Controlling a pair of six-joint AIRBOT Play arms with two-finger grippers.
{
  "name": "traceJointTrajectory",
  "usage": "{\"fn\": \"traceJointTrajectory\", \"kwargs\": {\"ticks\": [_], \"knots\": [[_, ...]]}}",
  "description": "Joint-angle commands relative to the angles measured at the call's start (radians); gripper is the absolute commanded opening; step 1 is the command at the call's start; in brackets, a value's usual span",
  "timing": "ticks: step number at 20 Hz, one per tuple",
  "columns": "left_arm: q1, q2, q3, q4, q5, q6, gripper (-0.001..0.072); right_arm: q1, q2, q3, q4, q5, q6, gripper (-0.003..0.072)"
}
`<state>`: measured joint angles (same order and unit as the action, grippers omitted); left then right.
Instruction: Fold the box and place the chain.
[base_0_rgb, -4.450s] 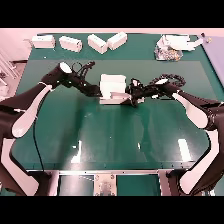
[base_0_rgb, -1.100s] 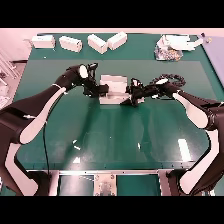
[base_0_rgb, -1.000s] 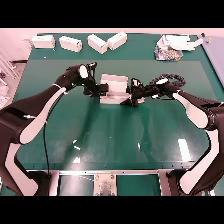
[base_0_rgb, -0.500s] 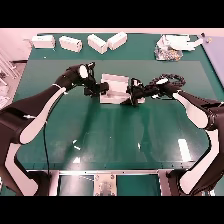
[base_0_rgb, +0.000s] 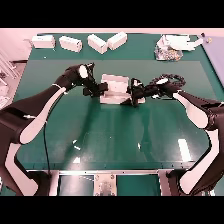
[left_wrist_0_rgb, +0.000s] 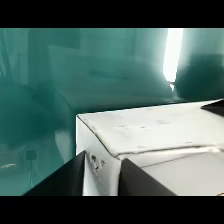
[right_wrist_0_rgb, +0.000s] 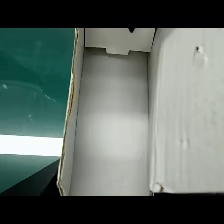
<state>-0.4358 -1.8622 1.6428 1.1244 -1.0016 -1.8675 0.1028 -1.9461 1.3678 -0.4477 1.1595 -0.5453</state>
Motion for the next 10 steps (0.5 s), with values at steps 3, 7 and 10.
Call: {"fn": "traceJointTrajectory", "kwargs": {"ticks": [3, 7, 10], "knots": [[-0.010, -0.002, 0.020, 0.044, -0.049, 0.058, 0.0296, 0.001, 0.000, 0.000, 0.002, -0.002, 0.002, 0.0476], [-0.010, -0.008, 0.052, 0.088, -0.114, 0.043, 0.0297, 0.001, 0.000, 0.000, 0.002, -0.002, 0.002, 0.0476], [-0.021, -0.010, 0.072, 0.127, -0.129, 0.034, 0.0296, 0.001, 0.000, 0.000, 0.002, -0.002, 0.002, 0.0476]]}}
